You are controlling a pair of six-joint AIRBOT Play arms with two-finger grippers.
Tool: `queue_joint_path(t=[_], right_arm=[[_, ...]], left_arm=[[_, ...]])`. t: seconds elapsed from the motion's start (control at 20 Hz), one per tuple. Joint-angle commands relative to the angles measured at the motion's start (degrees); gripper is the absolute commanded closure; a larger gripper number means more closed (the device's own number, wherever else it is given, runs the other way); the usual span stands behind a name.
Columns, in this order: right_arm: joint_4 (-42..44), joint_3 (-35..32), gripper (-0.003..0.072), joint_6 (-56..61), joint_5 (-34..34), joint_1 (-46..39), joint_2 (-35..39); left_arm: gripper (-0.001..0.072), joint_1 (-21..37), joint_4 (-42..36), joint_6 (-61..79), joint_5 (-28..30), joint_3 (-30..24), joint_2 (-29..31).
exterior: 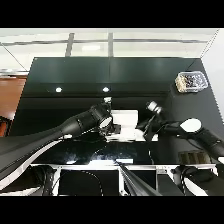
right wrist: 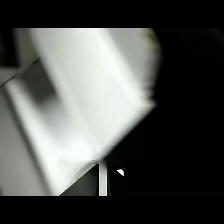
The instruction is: Fold the box and place the chain.
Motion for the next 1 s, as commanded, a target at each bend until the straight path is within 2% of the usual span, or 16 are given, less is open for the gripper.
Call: queue_joint_path(t=[0.0, 0.15, 0.25, 0.35, 0.4, 0.65, 0.85, 0.95], right_arm=[[-10.5, 3.5, 0.063, 26.9, 10.4, -16.0, 3.9], [-18.4, 2.2, 0.063, 43.7, 14.9, -31.7, 3.9], [-19.1, -1.1, 0.0631, 49.6, 16.8, -37.0, 3.8], [-16.7, -4.2, 0.0632, 52.0, 18.1, -36.1, 2.9], [-14.6, -5.6, 0.0679, 51.8, 19.6, -34.6, 2.1], [-11.6, -7.7, 0.0672, 51.4, 20.1, -22.3, -2.7], [3.1, -7.3, 0.0673, 38.9, 20.3, -16.9, -5.2], [3.3, -4.7, 0.0672, 36.8, 22.1, -17.0, -5.2]], left_arm=[[0.0684, 0.0, 0.0, -0.1, -0.3, 0.0, 0.0], [0.0684, 0.0, 0.0, -0.1, -0.3, 0.0, 0.0], [0.0684, 0.0, 0.0, -0.1, -0.2, 0.0, 0.0], [0.0683, 0.0, 0.0, 0.0, -0.2, 0.0, 0.0], [0.0684, 0.0, 0.0, -0.1, -0.2, 0.0, 0.0], [0.0684, 0.0, 0.0, -0.1, -0.2, 0.0, 0.0], [0.0683, 0.0, 0.0, -0.1, -0.2, 0.0, 0.0], [0.0684, 0.0, 0.0, -0.1, -0.2, 0.0, 0.0]])
